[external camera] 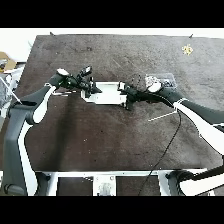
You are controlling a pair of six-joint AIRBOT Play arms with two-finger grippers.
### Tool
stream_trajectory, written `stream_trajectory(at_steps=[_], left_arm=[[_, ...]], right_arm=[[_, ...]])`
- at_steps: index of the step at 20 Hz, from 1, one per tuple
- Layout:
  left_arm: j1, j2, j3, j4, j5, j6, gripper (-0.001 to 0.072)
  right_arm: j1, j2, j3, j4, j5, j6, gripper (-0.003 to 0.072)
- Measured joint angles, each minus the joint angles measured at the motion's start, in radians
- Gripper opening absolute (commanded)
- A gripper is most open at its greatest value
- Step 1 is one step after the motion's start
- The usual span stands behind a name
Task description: Fold the box and place the chain.
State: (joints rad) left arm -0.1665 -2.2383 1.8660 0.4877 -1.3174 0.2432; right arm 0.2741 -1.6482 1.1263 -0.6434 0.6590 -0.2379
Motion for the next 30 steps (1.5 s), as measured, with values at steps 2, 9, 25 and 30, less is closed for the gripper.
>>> stream_trajectory(at_steps=[2, 9, 25, 30], left_arm=[[0.0, 0.0, 0.0, -0.001, 0.0, 0.0, 0.0012], [0.0, 0.0, 0.0, -0.002, 0.001, -0.001, 0.0011], [0.0, 0.0, 0.0, -0.002, 0.0, 0.0, 0.0011], [0.0, 0.0, 0.0, -0.002, -0.001, 0.0, 0.0011]], right_arm=[[-0.015, 0.0, 0.028, 0.001, -0.002, 0.012, 0.0637], [-0.061, -0.039, 0.132, 0.003, 0.063, 0.041, 0.0638], [-0.111, -0.284, 0.396, 0.021, 0.424, 0.065, 0.0657], [-0.106, -0.332, 0.423, 0.037, 0.455, 0.042, 0.0656]])
